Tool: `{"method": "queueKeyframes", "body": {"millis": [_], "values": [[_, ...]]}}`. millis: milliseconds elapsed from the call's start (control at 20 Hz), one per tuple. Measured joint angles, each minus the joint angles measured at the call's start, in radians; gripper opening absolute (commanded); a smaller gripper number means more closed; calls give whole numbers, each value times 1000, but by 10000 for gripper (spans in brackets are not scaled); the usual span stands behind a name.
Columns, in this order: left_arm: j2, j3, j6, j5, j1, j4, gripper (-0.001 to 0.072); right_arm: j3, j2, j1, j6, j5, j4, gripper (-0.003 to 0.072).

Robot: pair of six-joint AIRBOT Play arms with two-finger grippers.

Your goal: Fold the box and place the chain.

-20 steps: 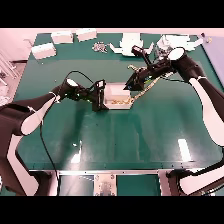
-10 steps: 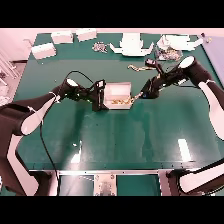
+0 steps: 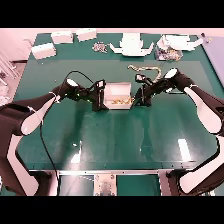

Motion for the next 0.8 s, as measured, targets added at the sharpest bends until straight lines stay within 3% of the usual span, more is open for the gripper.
{"method": "queueKeyframes", "body": {"millis": [800], "values": [[0, 0, 0, 0, 0, 0, 469, 5, 57, 28, -78, 13, -34, 548]]}}
